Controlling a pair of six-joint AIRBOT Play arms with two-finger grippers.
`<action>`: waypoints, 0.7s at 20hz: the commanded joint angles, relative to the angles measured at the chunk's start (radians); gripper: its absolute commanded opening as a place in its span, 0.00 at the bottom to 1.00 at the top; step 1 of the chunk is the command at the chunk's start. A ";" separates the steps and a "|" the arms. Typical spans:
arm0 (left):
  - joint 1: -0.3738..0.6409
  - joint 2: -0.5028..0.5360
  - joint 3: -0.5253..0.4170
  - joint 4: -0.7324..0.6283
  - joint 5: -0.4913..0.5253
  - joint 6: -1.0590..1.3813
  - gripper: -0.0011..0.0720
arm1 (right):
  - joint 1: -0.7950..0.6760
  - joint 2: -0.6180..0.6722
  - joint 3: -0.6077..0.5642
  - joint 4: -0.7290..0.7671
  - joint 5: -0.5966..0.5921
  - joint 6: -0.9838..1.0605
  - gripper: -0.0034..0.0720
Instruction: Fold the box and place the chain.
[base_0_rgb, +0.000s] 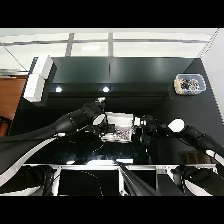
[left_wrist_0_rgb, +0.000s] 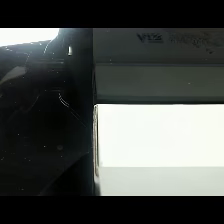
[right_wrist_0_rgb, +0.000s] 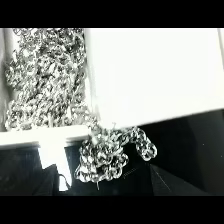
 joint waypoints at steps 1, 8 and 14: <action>0.000 0.000 0.001 0.000 0.000 0.000 0.05 | 0.004 -0.023 0.001 0.035 -0.035 -0.012 0.81; 0.000 0.000 0.001 0.000 0.000 0.000 0.05 | 0.003 -0.011 0.005 0.034 -0.047 0.082 0.05; 0.000 0.000 0.001 0.000 0.000 0.000 0.05 | -0.062 0.154 0.015 -0.056 -0.025 0.405 0.05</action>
